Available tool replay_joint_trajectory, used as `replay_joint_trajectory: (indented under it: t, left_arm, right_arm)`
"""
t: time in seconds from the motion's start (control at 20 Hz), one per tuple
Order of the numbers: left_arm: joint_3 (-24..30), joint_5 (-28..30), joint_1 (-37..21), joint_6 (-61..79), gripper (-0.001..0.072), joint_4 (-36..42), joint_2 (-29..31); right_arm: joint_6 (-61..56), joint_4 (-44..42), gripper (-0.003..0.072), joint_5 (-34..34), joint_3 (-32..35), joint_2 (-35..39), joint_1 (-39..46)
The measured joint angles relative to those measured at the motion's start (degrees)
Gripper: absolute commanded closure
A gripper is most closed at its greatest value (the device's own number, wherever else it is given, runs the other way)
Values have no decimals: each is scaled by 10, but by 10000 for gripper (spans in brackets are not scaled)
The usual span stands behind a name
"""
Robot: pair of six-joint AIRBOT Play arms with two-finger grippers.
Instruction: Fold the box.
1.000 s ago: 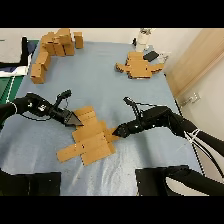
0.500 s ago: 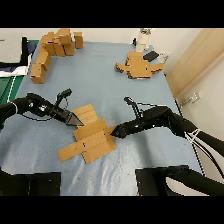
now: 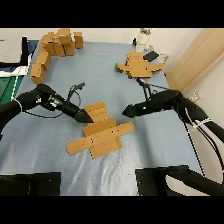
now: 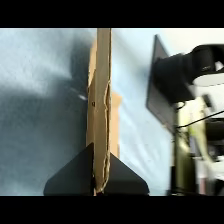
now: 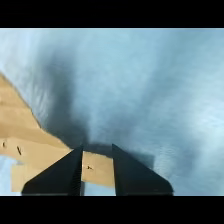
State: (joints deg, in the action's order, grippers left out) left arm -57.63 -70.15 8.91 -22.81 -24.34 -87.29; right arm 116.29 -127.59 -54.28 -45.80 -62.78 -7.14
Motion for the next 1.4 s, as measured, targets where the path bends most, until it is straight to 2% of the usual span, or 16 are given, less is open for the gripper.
replay_joint_trajectory:
  t: [0.3, 0.5, 0.75, 1.05, 1.1, 1.15, 1.3, 1.4]
  left_arm:
    - [18, 135, 87, 73, 703, -52, 67]
    - [58, 186, 127, 136, 702, -64, 94]
    - [101, 243, 148, 184, 703, -56, 110]
    - [118, 262, 174, 212, 702, -54, 132]
    - [119, 263, 176, 214, 703, -54, 135]
    - [120, 261, 177, 215, 702, -54, 137]
    - [122, 251, 180, 217, 701, -57, 143]
    - [123, 244, 181, 217, 701, -58, 145]
  right_arm:
    - [-80, 49, 493, 14, -27, -1, 8]
    - [-105, 55, 494, 24, -16, -1, 9]
    - [-115, 54, 494, 43, -7, -1, -11]
    - [-121, 53, 495, 74, -4, -10, -30]
    - [-122, 52, 549, 76, -4, -12, -30]
    - [-122, 52, 635, 77, -4, -12, -31]
    - [-123, 52, 635, 80, -4, -14, -32]
    - [-123, 53, 679, 82, -4, -15, -33]
